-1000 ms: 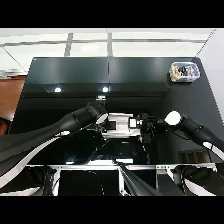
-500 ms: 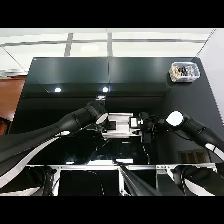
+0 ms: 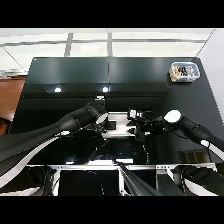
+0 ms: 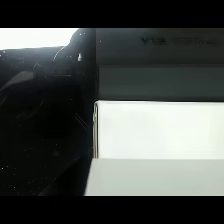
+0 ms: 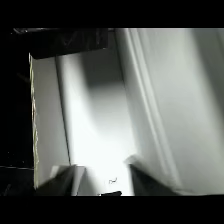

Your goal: Fold the box and place the chain.

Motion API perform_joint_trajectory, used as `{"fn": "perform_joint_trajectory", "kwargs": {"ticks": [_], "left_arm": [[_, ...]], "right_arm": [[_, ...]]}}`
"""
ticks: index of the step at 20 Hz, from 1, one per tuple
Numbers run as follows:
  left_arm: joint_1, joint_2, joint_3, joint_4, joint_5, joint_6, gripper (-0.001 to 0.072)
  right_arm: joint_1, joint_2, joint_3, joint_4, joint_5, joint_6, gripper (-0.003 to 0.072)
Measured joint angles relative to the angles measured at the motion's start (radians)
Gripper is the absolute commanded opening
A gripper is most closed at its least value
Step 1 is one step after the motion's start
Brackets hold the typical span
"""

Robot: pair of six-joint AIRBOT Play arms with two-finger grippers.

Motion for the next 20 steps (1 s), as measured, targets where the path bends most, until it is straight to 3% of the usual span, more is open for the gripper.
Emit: {"fn": "perform_joint_trajectory", "kwargs": {"ticks": [1,2,3,4,5,7,9,11,14,18,20], "left_arm": [[0.000,0.000,0.000,0.000,0.000,0.002,0.0027],[0.000,0.000,0.000,0.000,0.000,0.002,0.0027],[0.000,0.000,0.000,0.000,0.000,0.002,0.0027],[0.000,0.000,0.000,0.000,0.001,0.002,0.0027],[0.000,0.000,0.000,0.000,0.001,0.002,0.0027],[0.000,0.000,0.000,-0.001,0.001,0.002,0.0027],[0.000,0.000,0.000,-0.003,0.005,0.002,0.0028],[0.000,0.000,0.000,-0.004,0.008,0.002,0.0027],[0.000,0.000,0.000,-0.007,0.009,0.002,0.0027],[0.000,0.000,0.000,-0.007,0.009,0.002,0.0027],[0.000,0.000,0.000,-0.008,0.009,0.002,0.0027]], "right_arm": [[0.000,-0.002,0.000,0.003,0.001,0.000,0.0276],[0.000,-0.002,0.000,0.003,0.002,0.004,0.0297],[0.000,-0.003,0.000,0.002,0.006,0.004,0.0440],[0.000,-0.003,0.000,0.000,0.006,0.005,0.0299],[0.000,-0.003,0.000,-0.003,0.008,0.013,0.0096],[-0.003,0.004,0.000,-0.023,0.018,0.067,0.0015],[-0.024,0.035,0.014,-0.101,0.048,0.233,0.0014],[-0.089,0.087,0.055,-0.270,0.122,0.490,0.0014],[-0.301,0.148,0.109,-0.476,0.220,0.849,0.0014],[-0.639,0.138,0.039,-0.366,0.313,1.078,0.0014],[-0.702,0.092,-0.014,-0.289,0.337,1.117,0.0015]]}}
